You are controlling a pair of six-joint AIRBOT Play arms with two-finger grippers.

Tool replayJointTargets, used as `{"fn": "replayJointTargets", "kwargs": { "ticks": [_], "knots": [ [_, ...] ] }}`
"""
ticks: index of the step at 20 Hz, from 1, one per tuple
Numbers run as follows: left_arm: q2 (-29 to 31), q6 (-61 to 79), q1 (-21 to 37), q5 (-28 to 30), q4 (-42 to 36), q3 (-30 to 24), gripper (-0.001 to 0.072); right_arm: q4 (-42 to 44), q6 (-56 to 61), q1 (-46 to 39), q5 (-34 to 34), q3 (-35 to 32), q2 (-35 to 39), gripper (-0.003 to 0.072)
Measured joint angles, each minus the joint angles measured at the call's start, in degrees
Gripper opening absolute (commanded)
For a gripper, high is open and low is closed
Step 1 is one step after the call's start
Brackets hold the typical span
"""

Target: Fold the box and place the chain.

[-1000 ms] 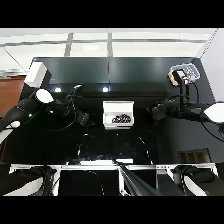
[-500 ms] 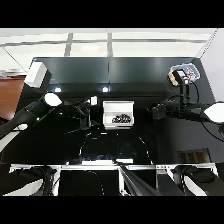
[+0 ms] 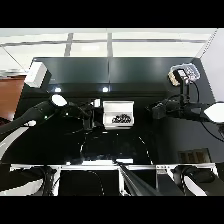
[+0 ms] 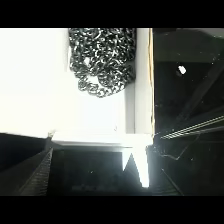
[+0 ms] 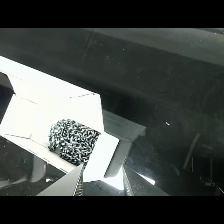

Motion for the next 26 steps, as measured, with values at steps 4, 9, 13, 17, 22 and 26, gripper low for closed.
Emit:
{"fn": "replayJointTargets", "kwargs": {
  "ticks": [4, 9, 13, 17, 22, 26],
  "knots": [
    [-0.9, 0.24, -0.52, 0.59, -0.94, 0.0, 0.0717, 0.02, 0.0, 0.0, -0.02, 0.0, 0.0, 0.0272],
    [-2.14, 0.42, -0.83, 0.63, -1.88, 0.11, 0.0716, 0.02, -0.02, 0.0, -0.04, -0.02, 0.0, 0.0272],
    [-3.19, 0.74, -1.01, 1.22, -2.4, 1.03, 0.0716, 0.02, -0.04, 0.0, -0.09, -0.22, 0.0, 0.0272],
    [-4.46, 1.01, -2.4, 2.29, -2.45, 2.6, 0.0583, 0.09, -0.04, 0.0, -1.18, -0.68, 0.0, 0.0272],
    [-5.31, 1.14, -3.48, 2.97, -2.4, 3.78, 0.0463, 0.37, 0.55, 0.17, -4.39, -1.01, -0.07, 0.0697],
    [-5.49, 1.25, -3.67, 3.15, -2.32, 4.02, 0.0464, 4.57, 2.36, 0.87, -13.14, 0.35, -4.59, 0.0696]
  ]
}}
